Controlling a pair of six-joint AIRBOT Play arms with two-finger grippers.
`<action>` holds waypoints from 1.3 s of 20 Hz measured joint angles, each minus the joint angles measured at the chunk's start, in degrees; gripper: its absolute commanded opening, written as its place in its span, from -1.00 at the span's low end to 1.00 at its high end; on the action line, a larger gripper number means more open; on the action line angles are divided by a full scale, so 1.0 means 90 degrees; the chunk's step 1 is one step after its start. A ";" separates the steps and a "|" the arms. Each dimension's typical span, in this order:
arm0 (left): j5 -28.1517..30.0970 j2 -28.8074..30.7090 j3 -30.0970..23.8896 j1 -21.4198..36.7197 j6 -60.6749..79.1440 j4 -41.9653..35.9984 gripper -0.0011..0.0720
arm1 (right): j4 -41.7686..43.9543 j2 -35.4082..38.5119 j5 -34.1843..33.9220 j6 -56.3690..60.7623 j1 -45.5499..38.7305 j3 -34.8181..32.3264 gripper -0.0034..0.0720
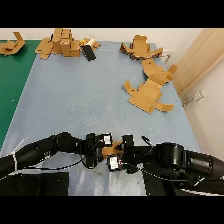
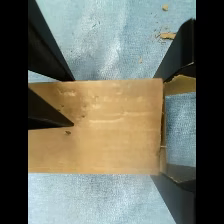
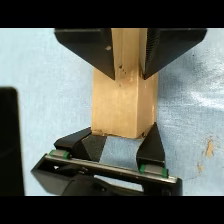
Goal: Fold the box.
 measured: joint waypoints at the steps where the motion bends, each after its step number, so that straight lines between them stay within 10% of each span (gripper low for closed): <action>1: -0.0010 0.0000 0.0000 -0.0002 0.0002 0.0000 0.32 | -0.0007 0.0024 0.0000 0.0000 0.0002 0.0000 -0.22; 26: -0.0032 0.0000 0.0000 -0.0002 0.0015 0.0007 0.32 | 0.0265 -0.0075 -0.0124 0.0090 0.0000 0.0041 -0.46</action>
